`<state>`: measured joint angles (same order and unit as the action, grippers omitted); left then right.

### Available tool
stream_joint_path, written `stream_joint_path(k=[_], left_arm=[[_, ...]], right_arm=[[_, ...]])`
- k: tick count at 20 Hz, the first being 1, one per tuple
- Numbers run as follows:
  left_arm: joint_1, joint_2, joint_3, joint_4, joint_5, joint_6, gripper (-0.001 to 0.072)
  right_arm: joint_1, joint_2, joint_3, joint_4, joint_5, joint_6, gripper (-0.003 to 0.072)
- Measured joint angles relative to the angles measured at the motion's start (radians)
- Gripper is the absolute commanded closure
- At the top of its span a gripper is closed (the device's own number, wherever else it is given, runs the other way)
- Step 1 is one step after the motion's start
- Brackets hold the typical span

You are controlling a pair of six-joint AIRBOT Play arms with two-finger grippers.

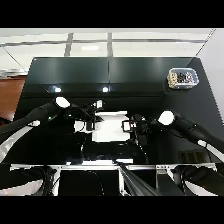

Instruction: Fold the box and place the chain.

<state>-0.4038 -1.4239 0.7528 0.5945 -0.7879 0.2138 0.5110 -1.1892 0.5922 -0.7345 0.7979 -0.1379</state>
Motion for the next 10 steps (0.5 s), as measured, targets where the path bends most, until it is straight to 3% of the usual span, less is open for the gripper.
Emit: stream_joint_path(k=[10], left_arm=[[0.0, 0.0, 0.0, 0.0, 0.005, 0.0, 0.0684]], right_arm=[[0.056, -0.02, 0.008, 0.074, -0.117, 0.008, -0.0003]])
